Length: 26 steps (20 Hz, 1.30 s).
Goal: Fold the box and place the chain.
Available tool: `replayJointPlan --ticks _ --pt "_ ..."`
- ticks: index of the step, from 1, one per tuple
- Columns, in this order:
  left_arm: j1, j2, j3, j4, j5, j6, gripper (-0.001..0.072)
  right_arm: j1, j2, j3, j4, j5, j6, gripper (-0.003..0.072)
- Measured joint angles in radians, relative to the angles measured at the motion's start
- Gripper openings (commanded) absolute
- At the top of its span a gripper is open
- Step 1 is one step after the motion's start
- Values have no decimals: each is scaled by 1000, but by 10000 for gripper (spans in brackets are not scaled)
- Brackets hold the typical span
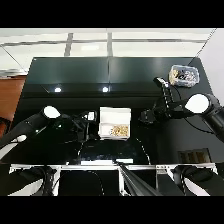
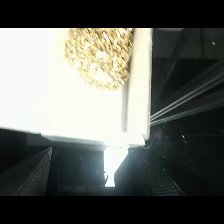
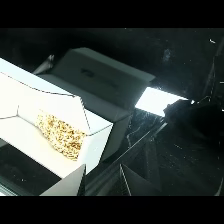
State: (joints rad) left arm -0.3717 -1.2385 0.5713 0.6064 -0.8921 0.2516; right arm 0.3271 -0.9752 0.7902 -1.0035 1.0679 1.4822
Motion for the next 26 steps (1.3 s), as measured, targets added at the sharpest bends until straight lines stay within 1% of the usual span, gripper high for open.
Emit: replayJointPlan --ticks 6,11,21,23,25,26 --pt "-11 -42 16 -28 0 31 708 0 0 0 0 -1 2 241" --pt "-38 -50 21 -43 11 55 702 0 0 0 0 -4 2 241" --pt "-51 -51 22 -69 28 63 698 0 0 0 0 -24 1 241" --pt "-61 -51 22 -68 38 63 663 0 0 0 0 -27 1 241" --pt "-79 -51 22 -68 50 60 494 0 0 0 0 -34 1 240" --pt "-88 -51 22 -68 56 60 361 0 0 0 0 -37 1 241"
